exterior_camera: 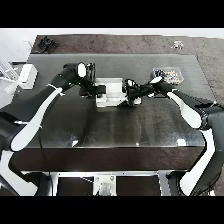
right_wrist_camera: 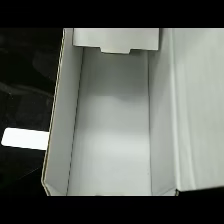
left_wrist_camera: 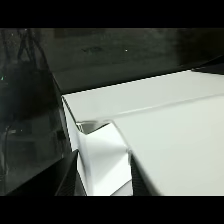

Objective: Fold the box and place the chain.

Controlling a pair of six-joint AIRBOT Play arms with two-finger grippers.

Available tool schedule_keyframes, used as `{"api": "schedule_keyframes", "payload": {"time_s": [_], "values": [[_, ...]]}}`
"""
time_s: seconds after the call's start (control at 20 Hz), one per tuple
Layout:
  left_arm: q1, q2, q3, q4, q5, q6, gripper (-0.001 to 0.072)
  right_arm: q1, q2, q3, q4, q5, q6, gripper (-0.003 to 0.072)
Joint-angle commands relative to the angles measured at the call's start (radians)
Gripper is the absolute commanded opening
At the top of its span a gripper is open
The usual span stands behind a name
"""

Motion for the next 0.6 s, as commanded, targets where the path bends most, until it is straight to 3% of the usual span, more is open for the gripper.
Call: {"api": "schedule_keyframes", "payload": {"time_s": [0.0,0.55], "values": [[-0.018,-0.035,0.037,0.044,-0.035,-0.019,0.0383,0.001,0.0,0.0,0.001,0.0,0.0,0.056],[-0.029,-0.12,0.165,0.204,-0.198,-0.048,0.0383,0.0,0.0,0.0,0.001,0.0,0.0,0.056]]}}
